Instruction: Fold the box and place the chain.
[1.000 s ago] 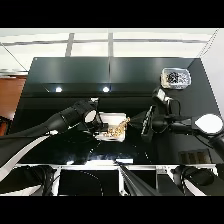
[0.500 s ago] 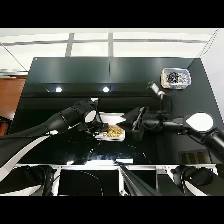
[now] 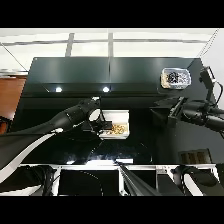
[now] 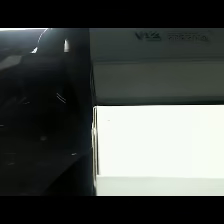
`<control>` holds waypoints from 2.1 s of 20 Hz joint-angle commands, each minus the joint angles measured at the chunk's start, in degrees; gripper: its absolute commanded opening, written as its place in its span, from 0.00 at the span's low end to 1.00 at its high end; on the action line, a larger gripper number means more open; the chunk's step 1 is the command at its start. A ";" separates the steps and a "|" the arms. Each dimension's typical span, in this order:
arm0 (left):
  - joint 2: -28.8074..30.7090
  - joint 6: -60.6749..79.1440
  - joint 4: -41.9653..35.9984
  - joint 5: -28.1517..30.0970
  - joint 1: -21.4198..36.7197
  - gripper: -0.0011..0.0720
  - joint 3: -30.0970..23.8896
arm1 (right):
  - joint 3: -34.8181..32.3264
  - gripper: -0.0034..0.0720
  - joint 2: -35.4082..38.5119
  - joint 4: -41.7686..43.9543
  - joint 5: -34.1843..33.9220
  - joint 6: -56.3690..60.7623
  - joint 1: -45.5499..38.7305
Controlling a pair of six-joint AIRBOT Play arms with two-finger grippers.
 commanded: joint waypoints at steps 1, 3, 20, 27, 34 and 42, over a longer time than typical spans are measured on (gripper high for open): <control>-1.29 -1.92 0.50 -0.39 -0.81 0.07 2.10 | -0.22 0.67 1.01 -2.19 1.51 0.87 -3.10; -1.16 -1.31 0.72 -2.64 -0.37 0.64 2.95 | -0.39 0.67 1.01 -3.17 1.46 1.38 -3.10; 24.26 106.92 -50.56 -2.54 40.70 0.97 -23.41 | -4.02 0.67 1.01 -4.15 0.85 4.07 -3.10; 21.79 145.76 -40.74 10.97 28.15 0.98 -28.72 | -4.52 0.67 1.01 -4.37 0.57 6.38 -3.10; 13.18 143.69 -46.51 16.00 24.02 0.98 -25.94 | -4.52 0.67 1.01 -6.34 0.59 6.40 -3.10; 11.50 143.58 -54.18 15.10 23.82 0.98 -25.83 | -4.52 0.67 1.01 -6.36 0.59 6.38 -3.10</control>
